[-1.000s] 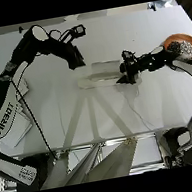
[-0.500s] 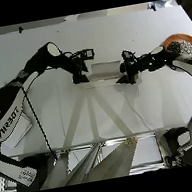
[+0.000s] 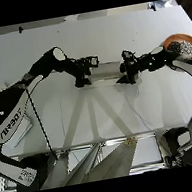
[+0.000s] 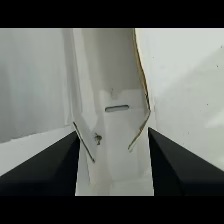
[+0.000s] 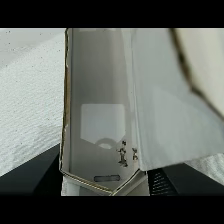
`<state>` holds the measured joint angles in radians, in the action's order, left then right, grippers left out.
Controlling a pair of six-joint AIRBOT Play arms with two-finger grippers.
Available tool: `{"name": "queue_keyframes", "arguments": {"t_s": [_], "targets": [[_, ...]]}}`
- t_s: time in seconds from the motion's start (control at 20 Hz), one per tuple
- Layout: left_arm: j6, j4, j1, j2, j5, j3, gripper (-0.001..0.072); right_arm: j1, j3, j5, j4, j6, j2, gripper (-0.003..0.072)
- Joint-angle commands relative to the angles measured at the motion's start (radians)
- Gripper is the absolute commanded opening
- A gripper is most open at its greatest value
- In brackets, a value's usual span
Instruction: Fold the box and place the chain.
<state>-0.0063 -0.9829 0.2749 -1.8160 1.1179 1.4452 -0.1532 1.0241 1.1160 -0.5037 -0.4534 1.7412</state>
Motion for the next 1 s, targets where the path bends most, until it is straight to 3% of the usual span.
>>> {"name": "queue_keyframes", "arguments": {"t_s": [0.0, 0.1, 0.35, 0.75, 0.85, 0.95], "targets": [[0.006, -0.065, 0.001, -0.001, 0.028, -0.001, 0.0446, 0.0, 0.0, 0.0, 0.0, 0.0, 0.0, 0.0439], [0.006, -0.072, 0.001, -0.001, 0.045, -0.001, 0.0432, 0.0, 0.0, 0.0, 0.0, 0.0, 0.0, 0.0439], [0.006, -0.048, 0.001, -0.001, 0.061, -0.001, 0.0282, 0.0, 0.0, 0.0, 0.0, 0.0, 0.0, 0.0439], [0.006, -0.026, 0.001, -0.001, -0.016, -0.001, 0.0271, 0.0, 0.0, 0.0, 0.0, 0.0, 0.0, 0.0439], [0.006, -0.008, 0.002, -0.001, -0.016, -0.001, 0.0151, 0.0, 0.0, 0.0, 0.0, 0.0, 0.0, 0.0439], [0.006, 0.0, 0.001, -0.001, -0.016, -0.001, 0.0139, 0.0, 0.0, 0.0, 0.0, 0.0, 0.0, 0.0439]]}}
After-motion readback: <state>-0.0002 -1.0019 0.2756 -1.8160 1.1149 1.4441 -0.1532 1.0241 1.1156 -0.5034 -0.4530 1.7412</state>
